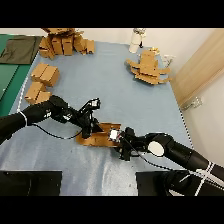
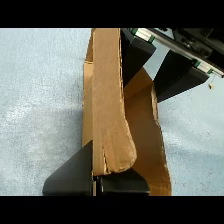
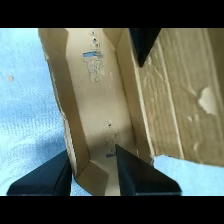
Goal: Fold the box.
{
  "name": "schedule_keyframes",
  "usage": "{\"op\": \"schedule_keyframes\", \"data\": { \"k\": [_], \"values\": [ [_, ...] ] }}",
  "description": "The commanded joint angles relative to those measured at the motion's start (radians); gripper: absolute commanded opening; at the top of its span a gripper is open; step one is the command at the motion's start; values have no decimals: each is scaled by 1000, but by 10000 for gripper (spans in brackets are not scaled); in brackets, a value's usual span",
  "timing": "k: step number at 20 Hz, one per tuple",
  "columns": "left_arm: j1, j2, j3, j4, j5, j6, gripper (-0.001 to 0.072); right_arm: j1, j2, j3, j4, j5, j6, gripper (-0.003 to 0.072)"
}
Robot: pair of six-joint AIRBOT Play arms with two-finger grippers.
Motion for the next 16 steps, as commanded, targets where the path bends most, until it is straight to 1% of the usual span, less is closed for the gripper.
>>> {"op": "schedule_keyframes", "data": {
  "k": [1,6,7,8,12,15,16],
  "values": [
    [0,0,0,0,0,0,12,-27,1,1,49,9,-74,408],
    [0,0,0,0,0,0,12,-27,1,1,49,7,-74,408],
    [0,0,0,0,0,0,12,-27,1,1,49,6,-74,434],
    [0,0,0,0,0,0,12,-27,1,1,49,7,-73,545],
    [0,0,0,0,0,0,12,-27,1,1,51,7,-65,548],
    [0,0,0,0,0,0,12,-28,0,1,50,8,16,549],
    [0,0,0,0,0,0,12,-28,0,1,48,9,16,712]
  ]
}}
